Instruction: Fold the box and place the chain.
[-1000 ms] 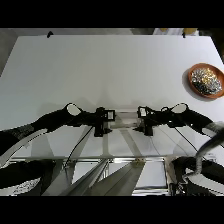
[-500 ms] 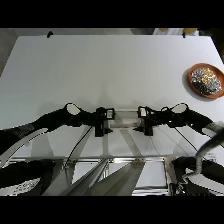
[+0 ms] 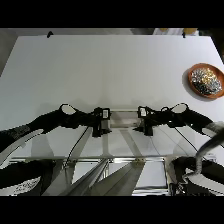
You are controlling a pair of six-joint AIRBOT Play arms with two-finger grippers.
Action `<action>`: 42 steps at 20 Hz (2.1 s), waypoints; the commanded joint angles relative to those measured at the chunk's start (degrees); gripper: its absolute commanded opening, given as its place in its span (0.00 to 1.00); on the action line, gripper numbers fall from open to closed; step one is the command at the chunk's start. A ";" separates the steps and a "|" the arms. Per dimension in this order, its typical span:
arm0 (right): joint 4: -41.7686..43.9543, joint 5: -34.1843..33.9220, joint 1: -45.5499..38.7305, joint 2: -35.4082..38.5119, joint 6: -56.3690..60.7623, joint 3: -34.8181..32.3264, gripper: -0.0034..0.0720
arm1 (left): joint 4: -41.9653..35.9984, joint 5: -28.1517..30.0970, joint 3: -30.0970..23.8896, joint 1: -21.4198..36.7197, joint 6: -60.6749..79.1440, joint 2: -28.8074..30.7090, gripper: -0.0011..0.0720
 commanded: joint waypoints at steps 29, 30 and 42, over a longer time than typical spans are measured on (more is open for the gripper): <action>-0.02 0.02 0.02 0.02 -0.02 -0.02 0.49 | -4.26 0.87 -0.26 -1.22 5.33 -1.29 0.20; -0.02 0.02 0.02 0.02 -0.02 -0.02 0.49 | -4.26 0.85 -0.26 -1.22 5.33 -1.29 0.20; -3.76 0.22 -0.04 0.46 -2.51 0.00 0.84 | -4.26 0.85 -0.26 -1.22 5.33 -1.29 0.20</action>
